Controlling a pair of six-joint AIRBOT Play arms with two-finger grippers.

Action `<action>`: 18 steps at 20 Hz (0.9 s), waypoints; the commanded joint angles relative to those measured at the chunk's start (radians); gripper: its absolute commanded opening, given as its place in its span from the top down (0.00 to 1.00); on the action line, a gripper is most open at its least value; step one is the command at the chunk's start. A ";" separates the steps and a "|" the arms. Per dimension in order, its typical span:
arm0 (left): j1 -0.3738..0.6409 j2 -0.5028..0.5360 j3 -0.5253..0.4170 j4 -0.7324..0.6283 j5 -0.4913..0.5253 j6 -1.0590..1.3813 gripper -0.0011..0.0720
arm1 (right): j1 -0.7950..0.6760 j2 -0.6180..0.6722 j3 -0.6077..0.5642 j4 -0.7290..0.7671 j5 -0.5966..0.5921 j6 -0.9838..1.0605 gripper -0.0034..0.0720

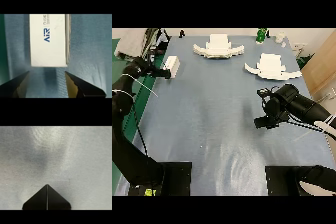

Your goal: Fold the box.

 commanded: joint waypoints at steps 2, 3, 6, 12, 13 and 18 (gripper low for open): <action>0.061 0.155 0.005 0.006 -0.377 -0.001 0.03 | 0.000 -0.001 0.001 0.000 0.000 0.000 0.95; 0.067 0.194 0.006 0.005 -0.454 -0.013 0.28 | 0.000 -0.001 0.001 0.000 0.000 0.000 0.95; 0.064 0.295 0.006 -0.013 -0.634 -0.048 0.97 | 0.000 -0.001 0.001 0.000 0.000 0.000 0.95; -0.044 0.463 -0.053 -0.055 -0.787 -0.182 0.97 | 0.000 -0.001 0.001 0.000 0.000 0.000 0.95; -0.076 0.510 -0.098 -0.055 -0.769 -0.187 0.97 | 0.000 -0.001 0.001 0.000 0.000 0.000 0.95; -0.271 0.779 -0.459 -0.054 -0.569 -0.236 0.97 | 0.000 -0.001 0.001 0.000 0.000 0.000 0.95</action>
